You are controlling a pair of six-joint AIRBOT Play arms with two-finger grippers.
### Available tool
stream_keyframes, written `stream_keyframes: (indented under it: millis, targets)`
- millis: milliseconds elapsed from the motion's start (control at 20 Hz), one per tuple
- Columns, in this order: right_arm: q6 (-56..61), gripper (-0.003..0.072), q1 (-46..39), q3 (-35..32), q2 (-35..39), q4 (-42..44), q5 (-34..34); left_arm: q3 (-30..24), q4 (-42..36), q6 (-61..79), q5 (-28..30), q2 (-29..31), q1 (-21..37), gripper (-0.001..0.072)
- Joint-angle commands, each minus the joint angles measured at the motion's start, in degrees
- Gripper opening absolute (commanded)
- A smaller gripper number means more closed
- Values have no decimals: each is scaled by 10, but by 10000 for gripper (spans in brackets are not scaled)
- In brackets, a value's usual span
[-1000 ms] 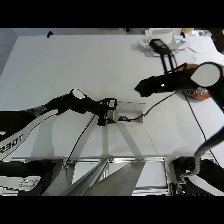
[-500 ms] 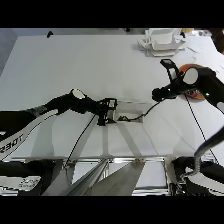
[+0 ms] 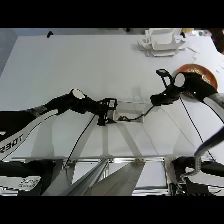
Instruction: Fold the box and place the chain.
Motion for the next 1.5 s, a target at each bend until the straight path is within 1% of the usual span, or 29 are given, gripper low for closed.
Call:
stream_keyframes:
  millis: [0,200,250,300,350,400,450,500,600,700,950,1050,1150,1250,1350,1450]
  targets:
    - [2,316,0,0,-10,-3,-18,0,0,0,0,0,0,209]
    - [2,315,0,0,-32,-4,-15,0,0,0,0,0,0,209]
    - [2,250,0,0,-36,-3,-9,0,0,0,0,0,0,209]
    - [2,161,0,0,-35,-3,-5,0,0,0,0,0,0,209]
    - [2,153,0,0,-33,-3,-3,0,0,0,0,0,0,209]
    - [2,128,0,0,-31,-3,2,0,0,0,0,0,0,209]
    - [1,53,0,0,-28,-3,11,0,0,0,0,0,0,209]
    - [1,18,0,0,-22,-4,18,0,0,0,0,0,0,209]
    - [-1,18,5,0,1,-6,38,0,0,0,0,0,0,209]
    - [-1,18,13,0,40,-10,58,0,0,0,0,0,0,209]
    - [-1,18,49,0,191,-5,131,0,0,0,0,0,0,209]
    - [-1,18,70,0,253,14,141,0,0,0,0,0,0,209]
    - [-1,18,95,0,306,60,140,0,0,0,0,0,0,209]
    - [-1,18,126,0,344,105,129,0,0,0,0,0,0,209]
    - [-1,18,164,0,364,129,99,0,0,0,0,0,0,209]
    - [-1,18,203,0,365,135,61,0,0,0,0,0,0,209]
